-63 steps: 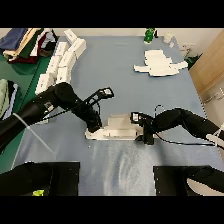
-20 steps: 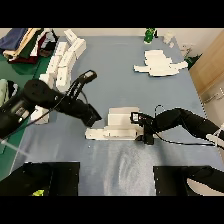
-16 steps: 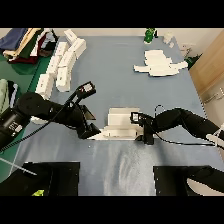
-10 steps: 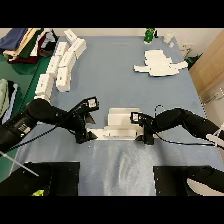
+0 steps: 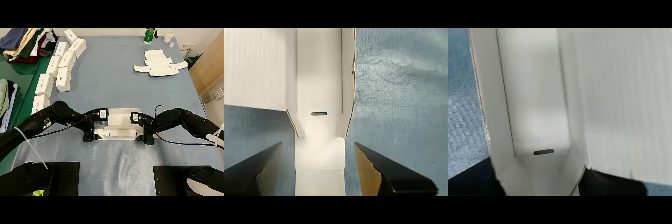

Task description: Fold the box.

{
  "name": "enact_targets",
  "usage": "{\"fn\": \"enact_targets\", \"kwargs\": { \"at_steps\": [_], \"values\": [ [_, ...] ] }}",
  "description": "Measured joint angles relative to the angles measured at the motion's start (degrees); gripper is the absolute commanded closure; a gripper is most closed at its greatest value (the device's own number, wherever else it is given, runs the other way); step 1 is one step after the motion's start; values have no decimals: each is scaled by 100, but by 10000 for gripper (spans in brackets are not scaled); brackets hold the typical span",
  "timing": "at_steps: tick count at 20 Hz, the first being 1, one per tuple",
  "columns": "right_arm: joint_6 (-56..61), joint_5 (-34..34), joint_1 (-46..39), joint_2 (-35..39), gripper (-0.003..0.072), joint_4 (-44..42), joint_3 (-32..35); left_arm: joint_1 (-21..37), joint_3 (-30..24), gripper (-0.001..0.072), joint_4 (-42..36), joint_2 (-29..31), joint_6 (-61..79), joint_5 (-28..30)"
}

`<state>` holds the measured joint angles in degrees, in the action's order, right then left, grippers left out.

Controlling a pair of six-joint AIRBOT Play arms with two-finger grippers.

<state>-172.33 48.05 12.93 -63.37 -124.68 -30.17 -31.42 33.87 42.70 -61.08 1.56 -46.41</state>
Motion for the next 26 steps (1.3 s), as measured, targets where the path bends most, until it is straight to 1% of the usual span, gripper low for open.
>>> {"fn": "enact_targets", "kwargs": {
  "at_steps": [4,5,6,7,8,15,16,17,18,19,24,25,26],
  "values": [
    [-2,0,0,0,182,0,0,-190,-4,522,-345,-385,199,339],
    [0,0,0,2,182,0,0,-219,-4,556,-400,-439,238,380],
    [-2,0,0,0,182,0,0,-249,-4,557,-455,-490,278,457],
    [0,2,0,2,182,2,0,-273,-7,627,-535,-518,295,479],
    [-2,2,0,2,183,2,0,-306,-7,664,-592,-546,304,494],
    [0,2,0,0,182,0,0,-577,-7,662,-1104,-619,356,909],
    [0,2,0,2,182,2,0,-605,-7,638,-1169,-638,358,927],
    [-2,2,0,2,182,2,0,-625,-7,440,-1224,-664,358,951],
    [0,2,0,2,182,0,0,-645,-7,128,-1263,-686,358,990],
    [2,2,0,2,182,0,0,-654,-7,46,-1305,-710,358,984],
    [-2,0,0,2,183,2,0,-678,-4,54,-1416,-769,317,1010],
    [-2,0,0,2,182,2,0,-680,-4,151,-1427,-776,315,1012],
    [2,0,-2,2,182,2,0,-680,-4,514,-1434,-778,304,1027]
  ]
}}
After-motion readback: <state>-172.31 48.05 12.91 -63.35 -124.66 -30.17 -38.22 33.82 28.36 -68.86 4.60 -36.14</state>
